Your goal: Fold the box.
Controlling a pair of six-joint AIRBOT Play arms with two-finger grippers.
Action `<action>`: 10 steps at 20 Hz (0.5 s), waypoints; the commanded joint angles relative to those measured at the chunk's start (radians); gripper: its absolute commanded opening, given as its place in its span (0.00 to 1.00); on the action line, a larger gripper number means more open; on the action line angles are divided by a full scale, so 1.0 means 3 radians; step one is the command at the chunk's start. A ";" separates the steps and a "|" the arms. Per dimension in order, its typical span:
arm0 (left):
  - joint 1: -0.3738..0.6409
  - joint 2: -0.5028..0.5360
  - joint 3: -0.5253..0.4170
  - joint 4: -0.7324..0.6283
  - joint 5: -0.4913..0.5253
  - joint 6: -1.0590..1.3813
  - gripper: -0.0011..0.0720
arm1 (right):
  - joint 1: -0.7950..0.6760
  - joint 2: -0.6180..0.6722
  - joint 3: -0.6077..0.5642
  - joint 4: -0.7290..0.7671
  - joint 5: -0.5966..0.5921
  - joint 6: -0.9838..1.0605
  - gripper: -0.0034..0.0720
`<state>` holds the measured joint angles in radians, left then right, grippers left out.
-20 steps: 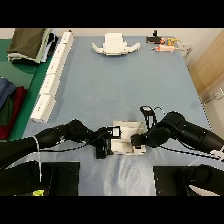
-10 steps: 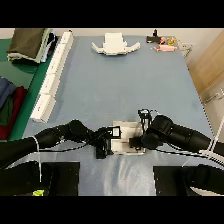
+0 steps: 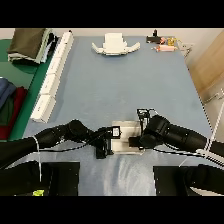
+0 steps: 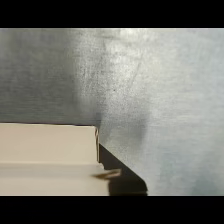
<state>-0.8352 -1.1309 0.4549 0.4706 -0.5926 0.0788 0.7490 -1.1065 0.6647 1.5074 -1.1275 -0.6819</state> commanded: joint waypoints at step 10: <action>0.0000 0.0000 0.0000 0.0003 -0.0004 0.0008 0.66 | 0.0004 0.0060 0.0262 -0.0053 -0.0336 -0.0259 0.67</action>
<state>-0.8360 -1.1309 0.4549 0.4717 -0.5949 0.0822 0.7502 -1.0904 0.7265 1.5005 -1.1961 -0.7528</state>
